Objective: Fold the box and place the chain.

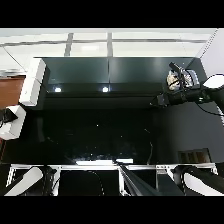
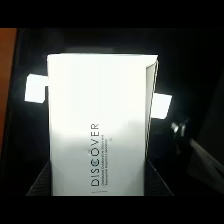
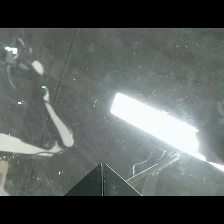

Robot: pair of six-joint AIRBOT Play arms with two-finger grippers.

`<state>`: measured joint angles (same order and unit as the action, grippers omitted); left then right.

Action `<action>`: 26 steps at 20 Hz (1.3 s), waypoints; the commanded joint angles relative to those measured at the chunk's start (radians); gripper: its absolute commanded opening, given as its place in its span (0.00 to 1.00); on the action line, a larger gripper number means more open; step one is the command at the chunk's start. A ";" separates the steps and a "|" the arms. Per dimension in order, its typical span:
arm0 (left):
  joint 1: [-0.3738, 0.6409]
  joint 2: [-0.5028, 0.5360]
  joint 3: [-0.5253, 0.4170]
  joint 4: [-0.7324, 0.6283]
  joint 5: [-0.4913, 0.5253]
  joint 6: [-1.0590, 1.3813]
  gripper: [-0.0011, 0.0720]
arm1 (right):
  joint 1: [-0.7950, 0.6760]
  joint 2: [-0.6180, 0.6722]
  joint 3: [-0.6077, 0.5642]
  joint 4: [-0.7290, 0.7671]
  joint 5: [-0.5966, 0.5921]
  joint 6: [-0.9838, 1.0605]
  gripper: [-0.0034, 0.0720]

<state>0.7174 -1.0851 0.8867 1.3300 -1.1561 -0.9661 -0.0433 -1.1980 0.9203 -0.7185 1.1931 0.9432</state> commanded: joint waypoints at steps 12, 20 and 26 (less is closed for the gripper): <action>-0.090 -0.177 0.010 -0.143 0.315 0.149 0.87 | 0.000 0.001 0.000 0.003 0.000 0.083 0.07; -0.249 -0.128 0.381 -0.146 0.110 -0.118 0.21 | 0.000 0.001 0.001 -0.014 -0.056 0.077 0.07; -0.457 0.097 0.164 -0.215 0.201 -0.220 0.04 | 0.000 0.001 -0.021 -0.253 -0.402 0.130 0.06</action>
